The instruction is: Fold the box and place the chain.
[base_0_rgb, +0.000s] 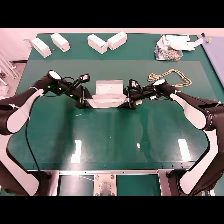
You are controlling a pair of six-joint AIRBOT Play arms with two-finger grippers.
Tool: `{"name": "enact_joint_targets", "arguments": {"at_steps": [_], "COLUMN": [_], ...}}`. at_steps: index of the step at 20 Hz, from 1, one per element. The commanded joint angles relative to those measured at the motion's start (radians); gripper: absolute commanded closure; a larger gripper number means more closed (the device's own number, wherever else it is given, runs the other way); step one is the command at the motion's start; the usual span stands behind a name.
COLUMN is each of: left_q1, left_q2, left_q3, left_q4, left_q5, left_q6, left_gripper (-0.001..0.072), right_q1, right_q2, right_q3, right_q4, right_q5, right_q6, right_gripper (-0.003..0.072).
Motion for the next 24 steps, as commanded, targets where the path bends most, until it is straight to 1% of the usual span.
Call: {"name": "enact_joint_targets", "arguments": {"at_steps": [1, 5, 7, 8, 10, 11, 12, 16, 17, 18, 24], "left_q1": [0.000, 0.000, 0.000, 0.000, 0.000, 0.000, 0.000, 0.000, 0.000, 0.000, -0.004], "left_q2": [0.001, 0.001, 0.001, 0.001, 0.001, 0.001, 0.001, 0.001, 0.001, 0.001, 0.001], "left_q3": [0.001, 0.001, 0.001, 0.001, 0.001, 0.001, 0.001, 0.001, 0.001, 0.001, 0.001], "left_q4": [-0.029, -0.058, -0.076, -0.081, -0.082, -0.084, -0.085, -0.109, -0.116, -0.126, -0.138], "left_q5": [-0.018, -0.003, -0.002, -0.003, -0.003, -0.003, -0.014, -0.019, -0.020, -0.021, 0.001], "left_q6": [0.011, 0.011, 0.011, 0.011, 0.011, 0.010, 0.011, 0.011, 0.012, 0.034, 0.063], "left_gripper": [0.0043, 0.0045, 0.0067, 0.0123, 0.0125, 0.0144, 0.0254, 0.0256, 0.0306, 0.0314, 0.0316], "right_q1": [0.001, 0.001, 0.001, 0.001, 0.001, 0.001, 0.001, 0.001, 0.001, 0.001, 0.001], "right_q2": [0.000, 0.000, 0.000, 0.000, 0.000, 0.000, 0.000, 0.000, 0.000, 0.000, 0.000], "right_q3": [0.000, 0.000, 0.000, 0.000, 0.000, 0.000, 0.000, 0.000, 0.000, 0.000, 0.000], "right_q4": [0.000, 0.000, 0.000, 0.000, 0.000, 0.000, 0.000, 0.000, 0.000, 0.000, 0.000], "right_q5": [0.000, 0.000, 0.000, 0.000, 0.000, 0.000, 0.000, 0.000, 0.000, 0.000, 0.000], "right_q6": [0.000, 0.000, 0.000, 0.000, 0.000, 0.000, 0.000, 0.000, 0.000, 0.000, 0.000], "right_gripper": [0.0111, 0.0111, 0.0111, 0.0111, 0.0111, 0.0111, 0.0111, 0.0111, 0.0111, 0.0111, 0.0111]}}
